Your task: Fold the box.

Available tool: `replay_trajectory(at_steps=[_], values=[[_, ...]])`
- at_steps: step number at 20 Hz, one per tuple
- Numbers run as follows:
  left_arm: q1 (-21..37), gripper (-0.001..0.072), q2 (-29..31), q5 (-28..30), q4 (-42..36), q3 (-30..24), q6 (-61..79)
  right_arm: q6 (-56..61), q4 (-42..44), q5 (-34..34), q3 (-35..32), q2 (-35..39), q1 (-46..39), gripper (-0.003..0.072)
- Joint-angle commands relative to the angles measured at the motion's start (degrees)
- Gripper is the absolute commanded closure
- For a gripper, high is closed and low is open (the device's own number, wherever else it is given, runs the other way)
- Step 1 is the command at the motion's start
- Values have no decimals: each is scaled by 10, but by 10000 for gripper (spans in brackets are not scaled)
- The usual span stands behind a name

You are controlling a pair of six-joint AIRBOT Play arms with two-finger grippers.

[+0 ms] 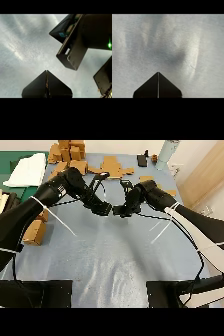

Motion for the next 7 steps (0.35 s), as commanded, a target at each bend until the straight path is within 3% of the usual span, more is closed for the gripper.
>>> replay_trajectory(at_steps=[1, 7], values=[[-10, 694, -14, -1, -2, 6, -1, -9, 22, -14, 17, -16, -3, 680], [-10, 694, -14, -1, -2, 6, -1, -9, 21, -14, 17, -16, -3, 680]])
